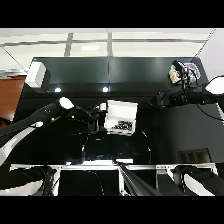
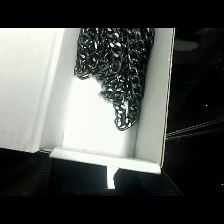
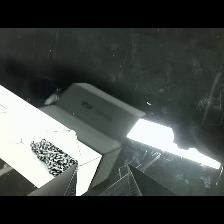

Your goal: Fold the box and place the chain.

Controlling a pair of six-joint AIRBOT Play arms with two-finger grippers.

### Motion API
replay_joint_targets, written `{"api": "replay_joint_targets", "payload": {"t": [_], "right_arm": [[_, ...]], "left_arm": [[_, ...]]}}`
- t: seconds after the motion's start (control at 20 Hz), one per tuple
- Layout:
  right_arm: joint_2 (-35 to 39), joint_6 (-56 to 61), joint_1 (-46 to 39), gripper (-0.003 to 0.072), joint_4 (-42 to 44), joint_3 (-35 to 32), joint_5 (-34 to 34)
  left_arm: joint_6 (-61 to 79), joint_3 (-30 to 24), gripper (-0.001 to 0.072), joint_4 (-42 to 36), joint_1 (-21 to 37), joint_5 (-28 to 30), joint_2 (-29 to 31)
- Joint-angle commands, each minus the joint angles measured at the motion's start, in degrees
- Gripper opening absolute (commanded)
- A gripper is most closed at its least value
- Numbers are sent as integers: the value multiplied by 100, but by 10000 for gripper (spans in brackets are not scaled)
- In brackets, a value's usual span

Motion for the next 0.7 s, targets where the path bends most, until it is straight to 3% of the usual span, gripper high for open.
{"api": "replay_joint_targets", "payload": {"t": [0.0, 0.55, 0.65], "right_arm": [[4, 0, -2, 375, 0, 0, 4], [4, 0, 0, 375, 7, 0, 9], [4, 0, 0, 375, 7, 0, 9]], "left_arm": [[258, 9, 710, 13, -50, -203, -2], [221, 7, 708, -116, -146, -190, -2], [223, 7, 673, -116, -146, -190, -2]]}}
